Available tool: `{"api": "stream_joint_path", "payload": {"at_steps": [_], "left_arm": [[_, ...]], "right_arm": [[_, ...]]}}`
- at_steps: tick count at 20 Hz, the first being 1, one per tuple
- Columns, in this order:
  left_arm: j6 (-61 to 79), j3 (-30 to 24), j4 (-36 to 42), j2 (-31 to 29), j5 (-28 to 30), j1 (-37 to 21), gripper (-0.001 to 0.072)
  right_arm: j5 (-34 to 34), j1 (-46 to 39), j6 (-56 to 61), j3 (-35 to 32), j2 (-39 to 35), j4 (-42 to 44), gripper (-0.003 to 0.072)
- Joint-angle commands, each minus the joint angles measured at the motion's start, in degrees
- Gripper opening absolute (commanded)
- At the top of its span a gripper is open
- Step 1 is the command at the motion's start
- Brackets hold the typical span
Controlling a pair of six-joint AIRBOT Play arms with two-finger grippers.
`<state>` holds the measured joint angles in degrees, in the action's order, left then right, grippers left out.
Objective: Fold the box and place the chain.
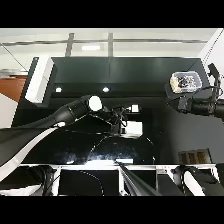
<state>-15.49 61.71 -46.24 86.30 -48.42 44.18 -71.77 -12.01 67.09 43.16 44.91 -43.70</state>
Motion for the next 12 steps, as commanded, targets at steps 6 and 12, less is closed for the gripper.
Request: {"api": "stream_joint_path", "payload": {"at_steps": [6,12], "left_arm": [[-3.2,0.1,-2.8,0.2,-0.9,0.4,0.0709],[-3.2,0.1,-2.8,0.1,-1.4,0.5,0.0709]], "right_arm": [[0.0,0.0,-0.1,0.0,0.0,-0.1,0.0044],[0.0,0.0,-0.1,0.0,0.0,-0.1,0.0044]]}}
